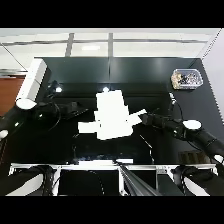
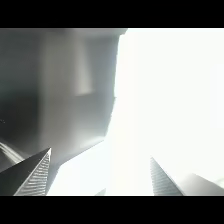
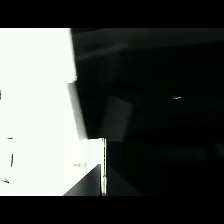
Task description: Fold the box and place the chain.
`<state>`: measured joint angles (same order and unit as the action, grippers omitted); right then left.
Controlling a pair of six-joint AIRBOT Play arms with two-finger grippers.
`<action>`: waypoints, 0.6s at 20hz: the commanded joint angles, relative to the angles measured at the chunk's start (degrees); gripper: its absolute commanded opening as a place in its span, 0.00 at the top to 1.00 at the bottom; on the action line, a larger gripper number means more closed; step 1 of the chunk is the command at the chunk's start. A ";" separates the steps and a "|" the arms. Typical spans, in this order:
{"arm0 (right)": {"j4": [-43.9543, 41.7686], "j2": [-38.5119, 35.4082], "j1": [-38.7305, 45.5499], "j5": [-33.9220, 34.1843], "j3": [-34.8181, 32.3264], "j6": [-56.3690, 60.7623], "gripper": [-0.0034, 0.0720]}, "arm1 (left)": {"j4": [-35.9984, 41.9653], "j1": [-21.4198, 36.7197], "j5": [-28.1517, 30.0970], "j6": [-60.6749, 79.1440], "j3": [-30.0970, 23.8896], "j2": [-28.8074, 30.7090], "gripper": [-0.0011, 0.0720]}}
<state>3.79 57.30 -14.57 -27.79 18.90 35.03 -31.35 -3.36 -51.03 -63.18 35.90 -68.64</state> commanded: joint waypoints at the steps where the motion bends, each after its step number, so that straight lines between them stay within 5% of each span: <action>1: -0.76 -0.24 -3.76 3.19 -0.35 0.33 0.93 | 7.52 -1.36 -6.60 5.73 6.43 -12.20 0.01; 12: -0.76 -0.24 -3.76 2.27 -0.28 0.31 0.93 | 3.43 -8.13 -31.85 8.83 28.76 -37.44 0.03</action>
<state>3.11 57.08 -18.24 -25.50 18.59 35.33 -25.15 -9.08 -75.11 -55.37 59.22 -100.88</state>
